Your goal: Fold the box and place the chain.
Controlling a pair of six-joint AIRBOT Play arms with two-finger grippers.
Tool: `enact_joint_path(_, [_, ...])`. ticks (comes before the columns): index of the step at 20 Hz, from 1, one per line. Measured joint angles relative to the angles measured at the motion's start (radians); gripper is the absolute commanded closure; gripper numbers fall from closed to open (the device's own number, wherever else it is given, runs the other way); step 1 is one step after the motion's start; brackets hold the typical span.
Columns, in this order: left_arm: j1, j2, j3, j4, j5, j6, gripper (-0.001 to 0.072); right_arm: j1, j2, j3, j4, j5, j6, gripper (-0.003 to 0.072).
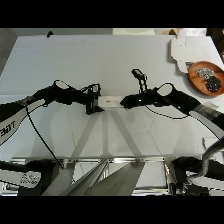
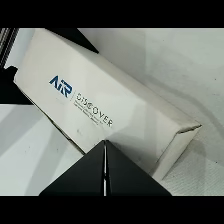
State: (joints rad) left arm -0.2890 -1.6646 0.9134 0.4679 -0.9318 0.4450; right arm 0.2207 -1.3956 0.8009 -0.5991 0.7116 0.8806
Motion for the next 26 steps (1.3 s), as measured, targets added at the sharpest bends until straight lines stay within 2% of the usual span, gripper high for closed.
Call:
enact_joint_path(4, [0.0,0.0,0.0,0.0,0.0,-0.001,0.0429,-0.001,0.067,0.022,-0.044,0.046,0.001,0.0674])
enact_joint_path(6, [0.0,0.0,0.0,0.0,0.0,-0.001,0.0429,-0.001,0.146,0.048,-0.08,0.078,0.014,0.0674])
enact_joint_path(9, [0.0,0.0,0.0,0.0,0.0,-0.001,0.0429,-0.001,0.311,0.09,-0.21,0.135,0.085,0.0673])
enact_joint_path(14, [0.0,0.0,0.0,0.0,0.0,-0.001,0.0429,-0.001,0.631,0.118,-0.614,0.254,0.355,0.0673])
enact_joint_path(17, [0.0,0.0,0.0,0.0,0.0,-0.001,0.0429,-0.001,0.758,0.122,-0.926,0.446,0.57,0.0672])
enact_joint_path(20, [-0.002,0.0,0.0,-0.004,0.002,0.0,0.0439,-0.001,0.821,0.124,-1.117,0.664,0.698,0.0672])
enact_joint_path(22, [-0.005,0.0,0.0,-0.02,0.02,0.0,0.0698,-0.001,0.841,0.124,-1.162,0.755,0.742,0.0672])
enact_joint_path(26, [-0.01,0.016,0.0,-0.017,0.029,0.002,0.0704,-0.001,0.857,0.124,-1.184,0.832,0.779,0.0672])
